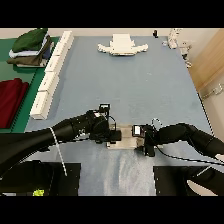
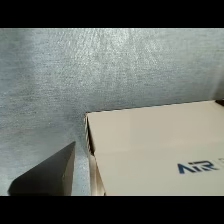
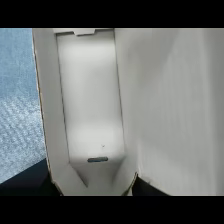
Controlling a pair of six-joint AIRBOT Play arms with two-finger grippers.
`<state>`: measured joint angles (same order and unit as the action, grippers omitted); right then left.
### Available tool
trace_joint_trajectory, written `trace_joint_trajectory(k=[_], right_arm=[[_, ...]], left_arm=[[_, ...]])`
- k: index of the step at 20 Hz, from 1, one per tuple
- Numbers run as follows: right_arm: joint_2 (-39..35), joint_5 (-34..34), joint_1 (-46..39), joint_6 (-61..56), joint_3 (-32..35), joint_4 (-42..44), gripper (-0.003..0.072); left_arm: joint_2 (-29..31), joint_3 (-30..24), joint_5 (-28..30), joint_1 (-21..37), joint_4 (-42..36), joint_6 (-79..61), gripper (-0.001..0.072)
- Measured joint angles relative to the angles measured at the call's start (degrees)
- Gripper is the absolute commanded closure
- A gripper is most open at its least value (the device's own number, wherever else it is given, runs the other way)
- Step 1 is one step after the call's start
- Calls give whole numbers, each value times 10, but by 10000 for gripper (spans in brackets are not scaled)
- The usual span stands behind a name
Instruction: Fold the box.
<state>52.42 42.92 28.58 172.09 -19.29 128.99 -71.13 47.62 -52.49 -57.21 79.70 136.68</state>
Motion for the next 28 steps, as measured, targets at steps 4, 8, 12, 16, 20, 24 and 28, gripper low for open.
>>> trace_joint_trajectory(k=[4,8,12,16,20,24,28], right_arm=[[0,0,0,0,0,0,204],[0,0,0,-1,0,0,205],[0,0,0,-1,0,0,205],[0,0,0,0,0,0,205],[0,0,0,0,0,0,205],[0,0,0,0,0,0,205],[0,0,0,0,0,0,205]], left_arm=[[-3,1,8,0,0,5,358],[-4,1,8,0,3,7,696],[-4,1,7,0,2,7,695],[-4,1,2,0,0,7,397],[-4,1,-2,0,-4,9,259],[-4,2,-4,0,-7,9,363],[-4,12,-6,-4,-5,9,365]])
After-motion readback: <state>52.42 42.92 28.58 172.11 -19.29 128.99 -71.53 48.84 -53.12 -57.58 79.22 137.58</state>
